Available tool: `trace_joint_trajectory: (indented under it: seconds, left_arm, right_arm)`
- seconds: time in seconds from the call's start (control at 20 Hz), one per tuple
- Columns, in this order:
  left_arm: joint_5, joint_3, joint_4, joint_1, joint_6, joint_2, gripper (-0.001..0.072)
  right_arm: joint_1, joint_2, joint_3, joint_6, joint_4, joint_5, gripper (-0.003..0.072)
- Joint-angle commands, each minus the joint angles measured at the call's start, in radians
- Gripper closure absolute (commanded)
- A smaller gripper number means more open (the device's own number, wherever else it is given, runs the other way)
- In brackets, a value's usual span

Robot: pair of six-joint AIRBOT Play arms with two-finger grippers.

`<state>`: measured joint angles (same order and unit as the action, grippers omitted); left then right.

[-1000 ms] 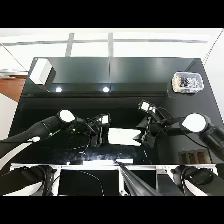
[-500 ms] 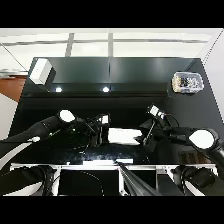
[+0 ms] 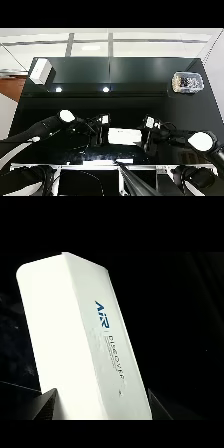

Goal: Fold the box and place the chain.

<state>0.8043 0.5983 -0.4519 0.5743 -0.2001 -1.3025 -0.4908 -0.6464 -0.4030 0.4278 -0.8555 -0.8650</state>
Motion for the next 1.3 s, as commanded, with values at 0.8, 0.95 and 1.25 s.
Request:
trace_joint_trajectory:
  seconds: [0.8, 0.95, 1.25]
  left_arm:
    - [0.000, 0.001, 0.000, 0.000, -0.001, -0.001, 0.0247]
    - [0.000, 0.001, 0.000, 0.000, -0.001, -0.001, 0.0246]
    - [0.000, 0.001, 0.000, 0.000, -0.001, -0.001, 0.0247]
  right_arm:
    - [-0.004, -0.082, 0.000, -0.016, -0.026, 0.032, 0.0094]
    - [-0.004, -0.082, 0.000, -0.017, -0.010, 0.032, 0.0144]
    - [-0.004, -0.082, 0.000, -0.016, -0.009, 0.031, 0.0376]
